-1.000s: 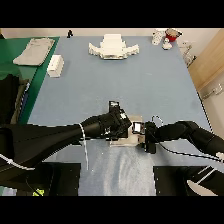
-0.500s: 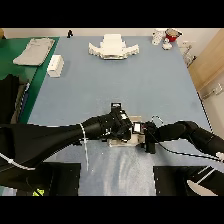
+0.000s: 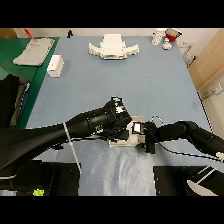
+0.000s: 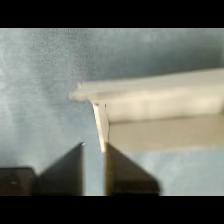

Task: Fold the box.

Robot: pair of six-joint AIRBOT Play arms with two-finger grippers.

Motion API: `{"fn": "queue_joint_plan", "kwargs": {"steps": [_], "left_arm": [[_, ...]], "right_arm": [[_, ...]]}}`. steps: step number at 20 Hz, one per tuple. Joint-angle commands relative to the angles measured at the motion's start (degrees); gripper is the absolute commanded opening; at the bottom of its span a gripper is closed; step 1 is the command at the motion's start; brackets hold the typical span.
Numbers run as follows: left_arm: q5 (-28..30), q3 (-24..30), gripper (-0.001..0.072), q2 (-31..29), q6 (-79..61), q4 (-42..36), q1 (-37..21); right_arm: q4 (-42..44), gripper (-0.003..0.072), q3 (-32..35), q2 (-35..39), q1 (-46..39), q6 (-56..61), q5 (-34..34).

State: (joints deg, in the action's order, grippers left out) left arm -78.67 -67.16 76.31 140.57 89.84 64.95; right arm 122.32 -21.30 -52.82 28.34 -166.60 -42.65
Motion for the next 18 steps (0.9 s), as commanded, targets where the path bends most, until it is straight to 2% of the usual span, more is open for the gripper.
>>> {"fn": "queue_joint_plan", "kwargs": {"steps": [1,8,10,14,17,18], "left_arm": [[-3.9,-0.6,0.0017,-4.1,-5.4,0.0,2.5],[-1.4,0.0,0.0016,-4.6,-19.3,0.9,10.0],[-0.3,2.0,0.0016,-6.7,-25.1,0.1,10.8],[11.3,15.6,0.0014,-20.3,-43.8,-4.8,6.7],[20.3,27.3,0.0021,-30.9,-73.9,-15.9,-1.8],[21.9,30.9,0.0328,-33.3,-83.5,-19.8,-5.8]], "right_arm": [[0.0,0.0405,0.0,0.0,0.0,0.0,0.0],[0.0,0.0405,0.0,0.0,0.0,0.0,0.0],[0.0,0.0405,0.0,0.0,0.0,0.0,0.0],[0.0,0.0406,0.0,0.0,0.0,0.0,0.0],[0.0,0.0405,0.0,0.0,0.0,0.0,0.0],[0.0,0.0405,0.0,0.0,0.0,0.0,0.0]]}}
